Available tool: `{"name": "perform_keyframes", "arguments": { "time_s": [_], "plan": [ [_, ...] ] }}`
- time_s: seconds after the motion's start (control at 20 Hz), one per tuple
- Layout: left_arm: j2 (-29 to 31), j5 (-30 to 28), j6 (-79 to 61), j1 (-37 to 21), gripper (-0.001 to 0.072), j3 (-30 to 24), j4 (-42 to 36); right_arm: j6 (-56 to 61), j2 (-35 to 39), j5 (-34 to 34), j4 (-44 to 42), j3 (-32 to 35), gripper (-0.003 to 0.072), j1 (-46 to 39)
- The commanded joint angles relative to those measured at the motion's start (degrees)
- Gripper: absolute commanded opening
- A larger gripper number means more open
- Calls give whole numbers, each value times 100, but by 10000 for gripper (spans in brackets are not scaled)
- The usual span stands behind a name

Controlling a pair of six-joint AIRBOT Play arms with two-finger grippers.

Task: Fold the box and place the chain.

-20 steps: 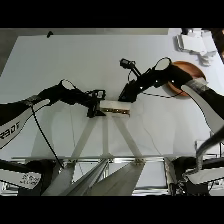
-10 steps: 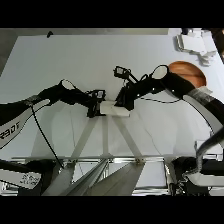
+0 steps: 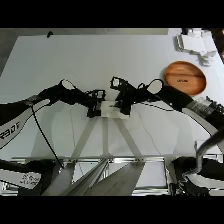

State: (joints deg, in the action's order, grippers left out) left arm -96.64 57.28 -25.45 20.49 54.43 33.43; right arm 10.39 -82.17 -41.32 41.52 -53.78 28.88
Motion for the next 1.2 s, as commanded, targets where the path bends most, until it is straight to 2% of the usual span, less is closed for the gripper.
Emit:
{"name": "perform_keyframes", "arguments": {
  "time_s": [0.0,0.2,0.3,0.45,0.6,0.65,0.7,0.75,1.05,1.15],
  "plan": [
    [4,-2,-2,-4,76,4,2,-37,22,472,142,81,294,68],
    [4,-2,-2,-4,76,4,2,-39,391,402,140,83,303,70],
    [4,0,-2,-4,76,4,2,-44,682,299,140,146,350,70],
    [4,-2,-2,-4,76,4,4,-44,981,-120,138,352,374,85],
    [4,-2,-2,-4,76,4,2,-151,1165,-160,138,625,394,236],
    [4,-2,-2,-4,76,4,2,-264,1169,-140,133,704,456,304],
    [4,2,-2,-4,76,4,2,-361,1167,-72,136,778,542,372],
    [4,-2,-2,-4,76,4,2,-372,1169,87,136,866,555,435],
    [4,0,-2,-4,76,4,2,-402,1169,1508,205,1106,540,472],
    [4,0,-2,-4,76,4,2,-404,1169,1602,203,1106,540,472]
  ]
}}
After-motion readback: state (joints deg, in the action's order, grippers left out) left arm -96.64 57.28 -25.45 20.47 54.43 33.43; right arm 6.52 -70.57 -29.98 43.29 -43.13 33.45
